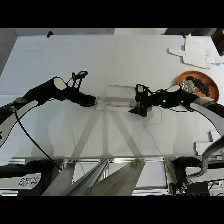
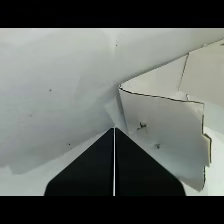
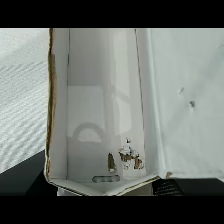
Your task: Fold the box and place the chain.
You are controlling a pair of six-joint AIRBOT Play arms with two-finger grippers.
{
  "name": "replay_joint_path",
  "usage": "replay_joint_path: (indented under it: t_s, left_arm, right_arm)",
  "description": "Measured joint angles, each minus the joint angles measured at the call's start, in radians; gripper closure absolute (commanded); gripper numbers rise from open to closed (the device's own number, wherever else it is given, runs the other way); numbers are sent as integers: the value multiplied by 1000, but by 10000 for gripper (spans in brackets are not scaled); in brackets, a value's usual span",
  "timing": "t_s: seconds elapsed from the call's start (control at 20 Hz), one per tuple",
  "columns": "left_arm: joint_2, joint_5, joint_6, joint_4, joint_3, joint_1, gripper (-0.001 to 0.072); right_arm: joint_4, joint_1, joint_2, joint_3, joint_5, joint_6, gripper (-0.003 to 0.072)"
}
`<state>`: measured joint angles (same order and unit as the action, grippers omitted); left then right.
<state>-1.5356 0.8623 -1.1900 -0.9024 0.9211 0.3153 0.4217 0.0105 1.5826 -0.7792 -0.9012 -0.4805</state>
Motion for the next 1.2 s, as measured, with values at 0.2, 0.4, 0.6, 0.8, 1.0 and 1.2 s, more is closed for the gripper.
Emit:
replay_joint_path:
  t_s: [0.2, 0.4, 0.6, 0.8, 1.0, 1.2]
  left_arm:
    - [-6, 0, 5, 53, 0, 7, 711]
    - [-3, 3, 17, 100, 0, 8, 710]
    - [3, 3, 23, 130, 0, 8, 710]
    - [18, 10, 27, 145, 0, 5, 706]
    - [26, 38, 67, 206, 0, 3, 697]
    - [29, 75, 124, 295, 0, 2, 668]
  right_arm:
    - [0, 0, 0, 0, 0, 0, 183]
    - [0, 0, 0, 0, 1, 0, 183]
    - [0, 0, 0, 0, 0, 0, 183]
    - [0, 0, 0, 0, 0, 0, 183]
    - [0, 0, 0, 0, 0, 0, 183]
    - [0, 0, 0, 0, 0, 0, 183]
